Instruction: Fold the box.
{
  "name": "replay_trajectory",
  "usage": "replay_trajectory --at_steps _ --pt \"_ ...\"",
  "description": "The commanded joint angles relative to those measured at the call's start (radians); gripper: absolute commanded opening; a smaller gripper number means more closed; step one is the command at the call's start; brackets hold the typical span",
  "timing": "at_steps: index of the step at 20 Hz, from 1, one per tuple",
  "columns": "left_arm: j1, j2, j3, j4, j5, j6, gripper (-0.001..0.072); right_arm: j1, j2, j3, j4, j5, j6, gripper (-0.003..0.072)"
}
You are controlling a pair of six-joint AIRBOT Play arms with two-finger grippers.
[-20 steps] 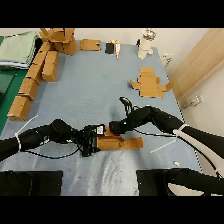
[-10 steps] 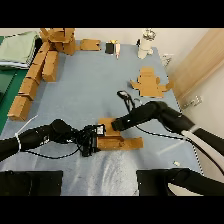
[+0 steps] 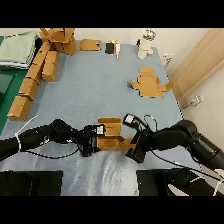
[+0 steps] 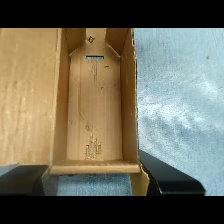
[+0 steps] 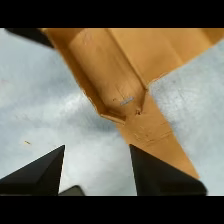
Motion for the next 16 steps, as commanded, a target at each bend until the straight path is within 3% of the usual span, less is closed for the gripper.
replay_trajectory --at_steps 1,7,9,11,13,16 --pt "0.000 -0.001 0.001 0.000 0.000 0.000 0.0479 0.018 -0.032 -0.072 -0.058 0.156 -0.205 0.0603" --pt "0.000 -0.001 0.001 -0.001 0.000 0.000 0.0479 0.059 -0.151 -0.020 -0.141 0.338 -0.255 0.0571" --pt "0.000 -0.001 0.001 -0.001 -0.001 0.000 0.0479 0.075 -0.155 -0.014 -0.146 0.331 -0.255 0.0420" --pt "0.000 -0.001 0.001 -0.001 0.000 0.001 0.0479 0.101 -0.154 -0.014 -0.145 0.304 -0.289 0.0396" --pt "0.000 -0.001 0.001 -0.001 0.000 0.000 0.0479 0.122 -0.156 -0.014 -0.145 0.286 -0.305 0.0256" --pt "0.000 -0.001 0.001 -0.001 0.000 0.000 0.0479 0.127 -0.175 -0.014 -0.144 0.329 -0.374 0.0220"
